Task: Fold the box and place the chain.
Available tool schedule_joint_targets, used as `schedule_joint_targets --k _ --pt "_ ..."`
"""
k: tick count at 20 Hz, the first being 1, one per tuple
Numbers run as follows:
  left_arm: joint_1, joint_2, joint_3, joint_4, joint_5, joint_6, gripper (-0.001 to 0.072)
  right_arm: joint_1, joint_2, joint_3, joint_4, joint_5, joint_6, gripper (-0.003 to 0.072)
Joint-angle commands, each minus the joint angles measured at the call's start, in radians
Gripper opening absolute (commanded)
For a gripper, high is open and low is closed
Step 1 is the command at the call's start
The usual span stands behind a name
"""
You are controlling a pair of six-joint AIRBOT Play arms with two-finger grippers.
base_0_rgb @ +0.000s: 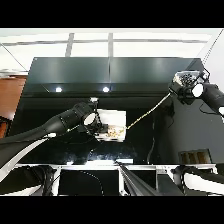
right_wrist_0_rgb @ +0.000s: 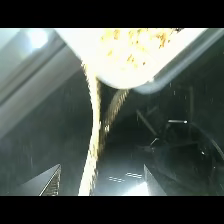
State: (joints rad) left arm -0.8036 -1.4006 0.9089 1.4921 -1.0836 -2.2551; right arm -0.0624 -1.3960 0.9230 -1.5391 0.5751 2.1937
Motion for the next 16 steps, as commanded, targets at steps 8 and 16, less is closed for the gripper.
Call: schedule_joint_targets --k 8,16 --pt "0.001 0.000 0.000 0.000 -0.002 0.000 0.0032 -0.011 -0.123 0.096 0.107 -0.030 0.015 0.0048" --pt "0.001 -0.001 0.000 0.000 0.001 0.000 0.0032 -0.014 0.091 0.218 0.177 0.232 -0.301 0.0045"
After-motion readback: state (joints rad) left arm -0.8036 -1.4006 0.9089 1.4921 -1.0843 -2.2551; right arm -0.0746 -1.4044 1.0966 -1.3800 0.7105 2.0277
